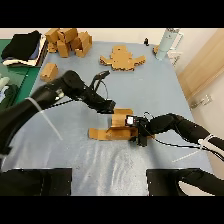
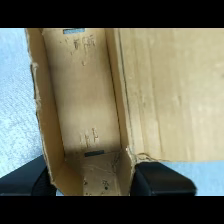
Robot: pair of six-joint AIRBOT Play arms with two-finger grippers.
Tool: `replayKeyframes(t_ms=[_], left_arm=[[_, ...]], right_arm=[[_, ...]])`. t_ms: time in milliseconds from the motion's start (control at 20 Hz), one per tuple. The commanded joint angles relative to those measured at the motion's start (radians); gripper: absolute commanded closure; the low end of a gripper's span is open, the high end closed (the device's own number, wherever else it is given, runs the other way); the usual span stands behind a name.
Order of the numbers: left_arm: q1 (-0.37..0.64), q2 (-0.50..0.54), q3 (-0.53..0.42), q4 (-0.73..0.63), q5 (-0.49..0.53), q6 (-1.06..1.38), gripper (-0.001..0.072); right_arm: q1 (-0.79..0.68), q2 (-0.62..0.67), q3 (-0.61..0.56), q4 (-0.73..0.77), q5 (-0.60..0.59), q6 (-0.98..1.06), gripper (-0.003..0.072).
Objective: Fold the box.
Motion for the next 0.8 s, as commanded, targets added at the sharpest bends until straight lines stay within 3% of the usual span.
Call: replayKeyframes(t_ms=[0,150,300,450,600,650,700,750], left_arm=[[-0.061,0.189,-0.024,0.254,-0.117,-0.025,0.0702],[-0.181,0.337,-0.128,0.362,-0.095,0.02,0.0702],[-0.297,0.439,-0.28,0.419,0.027,0.066,0.0701],[-0.377,0.473,-0.417,0.419,0.158,0.257,0.0698],[-0.37,0.463,-0.508,0.38,0.303,0.488,0.0693],[-0.331,0.463,-0.537,0.313,0.371,0.555,0.0494],[-0.281,0.457,-0.57,0.214,0.45,0.647,0.0057],[-0.224,0.443,-0.593,0.103,0.502,0.736,0.0015]], right_arm=[[0.001,0.0,0.0,0.0,0.0,0.0,0.0149],[0.001,0.0,0.0,0.0,0.0,0.0,0.0149],[0.001,0.0,0.0,0.0,0.0,0.0,0.0149],[0.001,0.0,0.0,0.0,0.0,0.0,0.0148],[0.001,0.0,0.0,0.0,0.0,0.0,0.0149],[0.001,0.0,0.0,0.0,0.0,0.0,0.0148],[0.001,0.0,0.0,0.0,0.0,0.0,0.0149],[0.001,0.0,0.0,0.0,0.0,0.0,0.0149]])
